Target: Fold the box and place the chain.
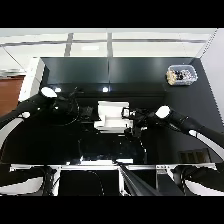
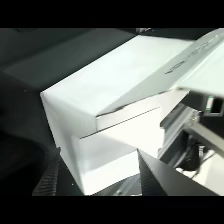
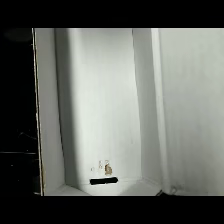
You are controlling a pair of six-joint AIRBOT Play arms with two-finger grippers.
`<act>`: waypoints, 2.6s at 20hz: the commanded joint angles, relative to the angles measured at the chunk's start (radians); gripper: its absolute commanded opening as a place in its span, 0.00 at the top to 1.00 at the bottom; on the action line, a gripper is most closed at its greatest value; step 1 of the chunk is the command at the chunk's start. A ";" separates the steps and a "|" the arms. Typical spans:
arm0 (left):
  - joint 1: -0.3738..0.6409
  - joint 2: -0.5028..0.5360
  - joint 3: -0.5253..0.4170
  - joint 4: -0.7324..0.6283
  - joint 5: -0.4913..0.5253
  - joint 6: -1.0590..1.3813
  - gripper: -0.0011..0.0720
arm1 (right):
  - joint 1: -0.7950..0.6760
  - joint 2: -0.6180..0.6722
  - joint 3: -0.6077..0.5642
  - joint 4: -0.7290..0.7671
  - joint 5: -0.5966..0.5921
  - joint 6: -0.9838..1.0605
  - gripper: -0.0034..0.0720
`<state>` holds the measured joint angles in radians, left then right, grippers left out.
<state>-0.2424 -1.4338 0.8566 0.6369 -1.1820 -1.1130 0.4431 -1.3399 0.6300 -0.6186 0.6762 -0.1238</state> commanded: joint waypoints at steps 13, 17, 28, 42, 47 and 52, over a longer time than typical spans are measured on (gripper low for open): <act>-0.222 0.000 0.156 0.358 0.089 -0.419 0.43 | 0.000 -0.001 0.000 0.000 0.000 0.000 0.86; -0.279 0.000 0.156 0.405 0.133 -0.473 0.50 | 0.000 -0.001 0.000 0.000 0.000 0.000 0.86; -0.403 -0.032 0.176 0.740 0.115 -0.813 0.51 | 0.000 -0.001 0.000 0.000 0.000 0.000 0.86; -0.539 -0.114 0.274 0.914 0.026 -1.091 0.62 | 0.000 -0.001 0.000 0.000 0.000 0.000 0.86; -0.540 -0.114 0.275 0.914 0.025 -1.091 0.95 | 0.000 -0.001 0.000 0.000 0.000 0.000 0.86; -0.540 -0.113 0.275 0.912 0.026 -1.072 0.45 | 0.000 -0.001 0.000 0.000 0.000 0.000 0.86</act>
<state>-0.7826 -1.5486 1.1294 1.5490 -1.1782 -2.1952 0.4431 -1.3399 0.6300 -0.6197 0.6781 -0.1253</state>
